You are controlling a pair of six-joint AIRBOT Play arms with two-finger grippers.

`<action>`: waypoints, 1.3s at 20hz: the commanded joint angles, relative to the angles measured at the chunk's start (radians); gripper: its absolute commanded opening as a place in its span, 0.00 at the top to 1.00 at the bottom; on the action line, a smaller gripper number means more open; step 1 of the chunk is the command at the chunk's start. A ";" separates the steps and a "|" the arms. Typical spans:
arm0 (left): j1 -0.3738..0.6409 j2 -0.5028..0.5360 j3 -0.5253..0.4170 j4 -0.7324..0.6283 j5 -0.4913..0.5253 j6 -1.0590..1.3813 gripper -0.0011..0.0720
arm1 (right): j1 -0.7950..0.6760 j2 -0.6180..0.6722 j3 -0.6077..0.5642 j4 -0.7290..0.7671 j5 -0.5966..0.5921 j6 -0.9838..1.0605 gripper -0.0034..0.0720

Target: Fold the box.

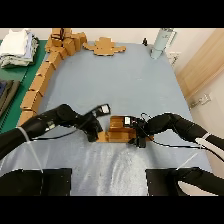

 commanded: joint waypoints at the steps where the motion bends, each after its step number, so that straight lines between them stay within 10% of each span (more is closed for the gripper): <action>1: 0.125 0.124 -0.009 0.204 -0.001 -0.457 0.97 | 0.000 0.001 0.000 0.000 0.000 0.000 0.17; 7: 0.362 0.093 -0.097 0.199 -0.211 -0.866 0.97 | 0.000 0.001 0.000 0.000 0.000 0.000 0.17; 19: 0.038 -0.032 -0.117 -0.052 -0.021 -0.863 0.97 | 0.000 0.001 0.000 -0.003 0.000 0.000 0.17; 26: 0.021 -0.014 -0.056 -0.095 -0.105 -0.863 0.97 | 0.000 0.001 0.000 -0.003 0.000 0.000 0.17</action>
